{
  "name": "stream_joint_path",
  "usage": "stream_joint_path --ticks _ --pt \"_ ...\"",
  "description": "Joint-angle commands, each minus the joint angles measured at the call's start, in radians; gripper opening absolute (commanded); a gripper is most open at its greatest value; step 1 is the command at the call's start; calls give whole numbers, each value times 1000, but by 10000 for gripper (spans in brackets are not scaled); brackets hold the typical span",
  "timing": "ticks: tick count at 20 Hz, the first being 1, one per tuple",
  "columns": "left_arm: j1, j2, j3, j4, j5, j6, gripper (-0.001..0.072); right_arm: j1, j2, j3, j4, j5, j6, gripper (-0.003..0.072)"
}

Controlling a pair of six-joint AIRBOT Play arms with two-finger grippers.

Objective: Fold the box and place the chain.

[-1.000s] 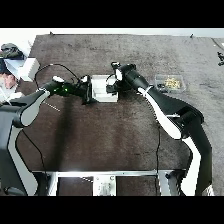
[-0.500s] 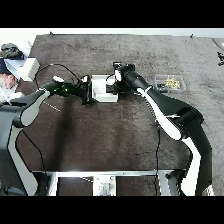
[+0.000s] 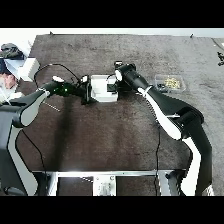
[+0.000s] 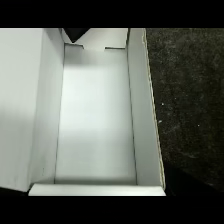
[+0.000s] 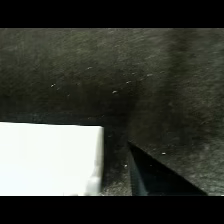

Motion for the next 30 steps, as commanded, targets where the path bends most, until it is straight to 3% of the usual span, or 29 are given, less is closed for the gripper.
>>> stream_joint_path --ticks 1,8,13,16,20,23,26,28,30 --pt "-2 0 0 0 0 1 405 3 18 1 9 -2 -17 352" --pt "-1 0 0 0 0 1 405 3 101 1 11 102 -188 351" --pt "-1 0 0 0 0 1 405 -12 248 -33 10 70 -367 350" --pt "-1 0 0 0 0 1 405 -41 424 -238 10 -124 -389 350" --pt "-2 0 0 0 1 1 405 -155 681 -644 9 -459 -396 332" --pt "-1 0 0 0 1 1 405 -333 738 -797 31 -568 -397 331" --pt "-1 0 0 0 2 1 405 -499 690 -785 107 -567 -499 330" --pt "-1 0 0 0 2 1 405 -574 624 -717 193 -511 -612 281" --pt "-1 0 0 0 1 1 405 -624 539 -619 242 -421 -685 280"
